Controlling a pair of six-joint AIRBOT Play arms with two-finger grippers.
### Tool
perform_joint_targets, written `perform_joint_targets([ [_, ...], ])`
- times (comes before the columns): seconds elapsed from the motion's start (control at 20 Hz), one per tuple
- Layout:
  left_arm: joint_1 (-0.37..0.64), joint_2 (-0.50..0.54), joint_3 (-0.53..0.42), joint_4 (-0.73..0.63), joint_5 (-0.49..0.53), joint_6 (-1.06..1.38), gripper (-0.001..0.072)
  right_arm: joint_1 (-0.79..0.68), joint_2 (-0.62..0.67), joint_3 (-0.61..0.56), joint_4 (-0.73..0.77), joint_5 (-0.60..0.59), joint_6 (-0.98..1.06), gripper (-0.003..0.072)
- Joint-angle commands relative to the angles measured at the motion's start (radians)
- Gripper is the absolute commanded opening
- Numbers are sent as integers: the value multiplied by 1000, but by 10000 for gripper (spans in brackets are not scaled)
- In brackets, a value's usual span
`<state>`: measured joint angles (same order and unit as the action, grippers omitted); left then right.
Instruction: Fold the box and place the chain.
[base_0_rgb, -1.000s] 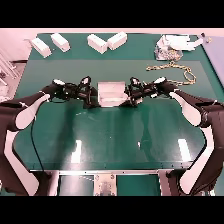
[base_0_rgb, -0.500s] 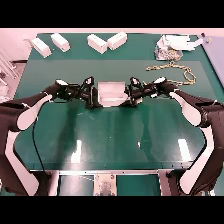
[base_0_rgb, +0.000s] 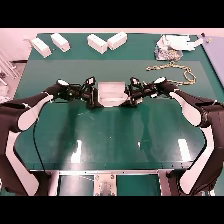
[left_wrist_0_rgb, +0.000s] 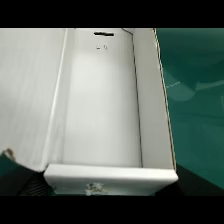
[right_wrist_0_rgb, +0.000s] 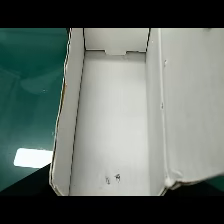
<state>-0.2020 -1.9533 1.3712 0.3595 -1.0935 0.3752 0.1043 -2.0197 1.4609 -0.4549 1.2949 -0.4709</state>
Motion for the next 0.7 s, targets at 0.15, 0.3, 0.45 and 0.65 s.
perform_joint_targets([
  [0.15, -3, 0, 1, 1, -22, 27, 652, 0, 0, 1, 1, 0, 0, 577],
  [0.3, -3, 0, 1, 5, -26, 26, 563, 0, 0, 1, 1, 0, 0, 577],
  [0.45, -3, 0, 1, 6, -27, 27, 531, 0, 0, 1, 1, 0, 0, 577],
  [0.65, -3, 0, 1, 6, -27, 26, 532, 0, 0, 1, 1, 0, 0, 577],
])
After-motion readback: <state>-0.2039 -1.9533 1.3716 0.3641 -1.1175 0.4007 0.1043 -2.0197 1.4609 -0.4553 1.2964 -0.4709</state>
